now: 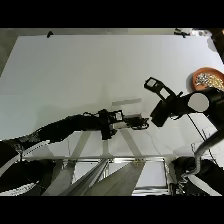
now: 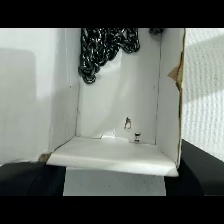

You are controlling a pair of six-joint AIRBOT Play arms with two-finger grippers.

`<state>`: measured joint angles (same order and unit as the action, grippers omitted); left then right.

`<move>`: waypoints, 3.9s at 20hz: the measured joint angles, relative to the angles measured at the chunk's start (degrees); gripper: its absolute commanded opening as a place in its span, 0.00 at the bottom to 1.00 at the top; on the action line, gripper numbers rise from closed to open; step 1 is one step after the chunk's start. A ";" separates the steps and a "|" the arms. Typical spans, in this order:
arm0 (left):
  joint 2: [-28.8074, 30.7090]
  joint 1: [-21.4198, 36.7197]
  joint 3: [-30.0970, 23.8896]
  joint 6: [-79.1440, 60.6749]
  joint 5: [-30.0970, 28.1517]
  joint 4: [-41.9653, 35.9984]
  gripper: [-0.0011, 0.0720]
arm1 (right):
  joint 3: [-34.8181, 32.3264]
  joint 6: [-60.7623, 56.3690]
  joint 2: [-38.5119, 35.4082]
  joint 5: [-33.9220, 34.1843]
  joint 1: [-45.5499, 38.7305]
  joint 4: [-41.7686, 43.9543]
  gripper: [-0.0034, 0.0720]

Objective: Fold the box and place the chain.

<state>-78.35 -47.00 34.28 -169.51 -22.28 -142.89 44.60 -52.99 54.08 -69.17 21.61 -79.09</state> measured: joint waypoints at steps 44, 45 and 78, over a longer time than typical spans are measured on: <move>0.00 0.00 0.02 0.00 0.00 0.00 0.37 | -8.74 38.18 4.70 16.96 0.07 5.53 0.06; 0.00 0.00 0.00 0.00 0.00 0.00 0.37 | -8.74 38.03 2.75 16.94 0.04 5.33 0.06; 0.00 0.00 0.02 0.00 0.00 0.00 0.37 | -8.74 30.42 -4.24 14.95 0.04 27.39 0.13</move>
<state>-78.35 -47.00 34.30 -169.51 -22.28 -142.89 35.86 -22.57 49.84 -54.22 21.65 -51.70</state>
